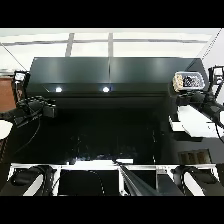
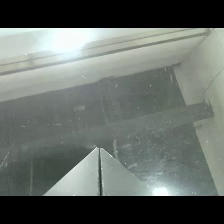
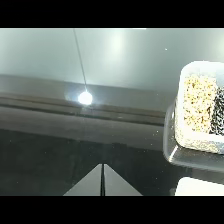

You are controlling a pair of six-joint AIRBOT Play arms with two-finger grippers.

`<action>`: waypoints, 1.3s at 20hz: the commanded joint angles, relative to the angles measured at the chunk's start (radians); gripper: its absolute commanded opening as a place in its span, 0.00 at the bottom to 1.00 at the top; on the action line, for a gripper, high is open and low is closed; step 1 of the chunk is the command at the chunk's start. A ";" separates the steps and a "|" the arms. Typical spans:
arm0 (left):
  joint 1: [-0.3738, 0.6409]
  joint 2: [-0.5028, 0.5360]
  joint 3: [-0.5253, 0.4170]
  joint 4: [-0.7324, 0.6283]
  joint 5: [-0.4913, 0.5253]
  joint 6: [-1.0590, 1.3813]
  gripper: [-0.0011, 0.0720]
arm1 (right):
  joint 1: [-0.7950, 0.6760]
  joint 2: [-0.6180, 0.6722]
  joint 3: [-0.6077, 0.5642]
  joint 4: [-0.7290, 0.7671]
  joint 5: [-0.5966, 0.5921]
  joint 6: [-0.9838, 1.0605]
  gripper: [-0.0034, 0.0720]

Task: Fold the box and place the chain.

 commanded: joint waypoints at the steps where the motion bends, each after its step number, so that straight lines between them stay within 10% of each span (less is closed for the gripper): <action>1: 0.001 0.000 0.000 -0.002 0.058 0.001 0.06 | 0.001 0.001 0.000 0.026 -0.010 0.000 0.07; 5: 0.000 -0.003 -0.002 -0.011 0.156 0.000 0.06 | 0.001 -0.005 0.000 0.245 -0.148 0.000 0.08; 6: 0.000 -0.008 -0.002 -0.011 0.170 0.000 0.06 | 0.001 -0.012 0.000 0.244 -0.232 0.000 0.23; 7: 0.000 -0.017 -0.002 -0.011 0.176 0.000 0.06 | 0.001 -0.023 0.000 0.243 -0.303 0.000 0.81; 8: 0.000 -0.028 -0.002 -0.011 0.179 0.000 0.06 | 0.000 -0.035 0.000 0.218 -0.352 -0.005 1.00; 10: 0.000 -0.047 -0.002 -0.028 0.177 0.000 0.29 | -0.025 -0.054 0.012 0.093 -0.369 -0.004 1.00; 12: -0.002 -0.062 -0.002 -0.033 0.177 -0.003 0.99 | -0.118 -0.076 0.063 0.052 -0.330 -0.003 1.00; 17: -0.003 -0.069 -0.002 -0.033 0.172 -0.003 0.99 | -0.542 -0.259 0.308 0.006 -0.047 0.144 1.00; 23: -0.004 -0.079 -0.002 -0.033 0.148 -0.003 0.99 | -0.763 -0.595 0.603 -0.781 0.536 0.484 1.00; 26: -0.004 -0.089 -0.002 -0.033 0.135 -0.003 0.99 | -0.828 -0.698 0.633 -0.651 0.614 0.425 1.00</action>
